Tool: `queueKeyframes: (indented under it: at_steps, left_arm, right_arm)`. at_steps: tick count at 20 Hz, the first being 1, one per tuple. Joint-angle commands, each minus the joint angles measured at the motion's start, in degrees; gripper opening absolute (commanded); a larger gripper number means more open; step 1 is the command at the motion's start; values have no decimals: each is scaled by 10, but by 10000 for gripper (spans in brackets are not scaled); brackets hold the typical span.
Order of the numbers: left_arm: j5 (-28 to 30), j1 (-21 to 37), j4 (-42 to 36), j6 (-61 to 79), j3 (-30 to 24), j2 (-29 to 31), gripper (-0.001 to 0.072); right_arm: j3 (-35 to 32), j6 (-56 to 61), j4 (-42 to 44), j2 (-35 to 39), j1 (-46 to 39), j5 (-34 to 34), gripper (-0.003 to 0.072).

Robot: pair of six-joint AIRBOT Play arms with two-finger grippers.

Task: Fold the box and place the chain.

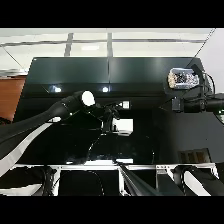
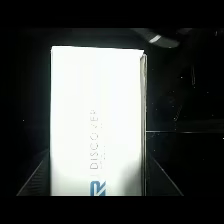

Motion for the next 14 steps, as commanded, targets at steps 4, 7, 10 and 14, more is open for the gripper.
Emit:
queueKeyframes:
  at_steps: [4,7,10,14]
  left_arm:
    - [24,-50,149,-141,22,-18,686]
    - [-26,-41,224,-246,66,-21,369]
    - [-78,23,269,-322,137,-20,334]
    - [-85,193,302,-431,220,-21,335]
  right_arm:
    - [1,0,0,0,0,-6,26]
    - [1,0,0,0,0,-6,26]
    - [1,0,-1,0,0,-9,26]
    - [1,0,0,0,0,-9,26]
